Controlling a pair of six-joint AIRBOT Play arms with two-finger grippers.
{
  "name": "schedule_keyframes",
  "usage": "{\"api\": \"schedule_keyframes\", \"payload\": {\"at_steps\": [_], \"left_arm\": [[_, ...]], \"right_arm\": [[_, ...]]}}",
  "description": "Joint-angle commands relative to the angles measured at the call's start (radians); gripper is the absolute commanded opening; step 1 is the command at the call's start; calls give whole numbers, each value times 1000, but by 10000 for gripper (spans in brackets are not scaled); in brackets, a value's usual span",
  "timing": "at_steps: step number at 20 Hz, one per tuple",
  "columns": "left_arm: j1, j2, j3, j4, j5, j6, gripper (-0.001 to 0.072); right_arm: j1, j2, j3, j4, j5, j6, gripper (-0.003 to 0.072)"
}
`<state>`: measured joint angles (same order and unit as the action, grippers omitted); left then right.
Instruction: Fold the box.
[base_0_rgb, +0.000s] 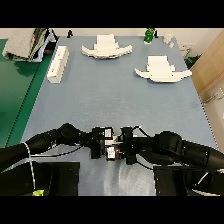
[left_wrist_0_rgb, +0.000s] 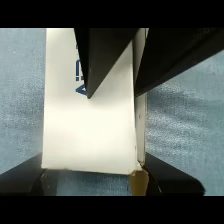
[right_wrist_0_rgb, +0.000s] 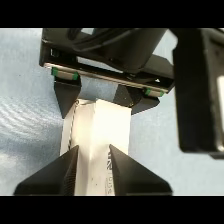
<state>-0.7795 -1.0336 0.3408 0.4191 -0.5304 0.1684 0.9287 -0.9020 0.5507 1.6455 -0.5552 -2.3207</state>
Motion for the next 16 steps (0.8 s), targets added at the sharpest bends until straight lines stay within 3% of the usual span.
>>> {"api": "schedule_keyframes", "payload": {"at_steps": [1,7,9,10,12,14,16], "left_arm": [[0,0,1,0,5,-1,510],[0,0,1,0,5,-1,509],[0,0,1,0,5,-1,509],[0,0,1,0,5,-1,509],[0,0,1,0,5,-1,509],[0,0,1,0,5,-1,509],[0,0,1,0,5,-1,510]], "right_arm": [[1,5,1,40,-22,-3,444],[0,75,1,42,-22,16,447],[0,114,0,43,-23,142,429],[0,132,0,43,-24,235,396],[0,170,-24,46,4,412,38],[0,223,-100,46,137,560,3],[0,294,-229,47,357,691,3]]}}
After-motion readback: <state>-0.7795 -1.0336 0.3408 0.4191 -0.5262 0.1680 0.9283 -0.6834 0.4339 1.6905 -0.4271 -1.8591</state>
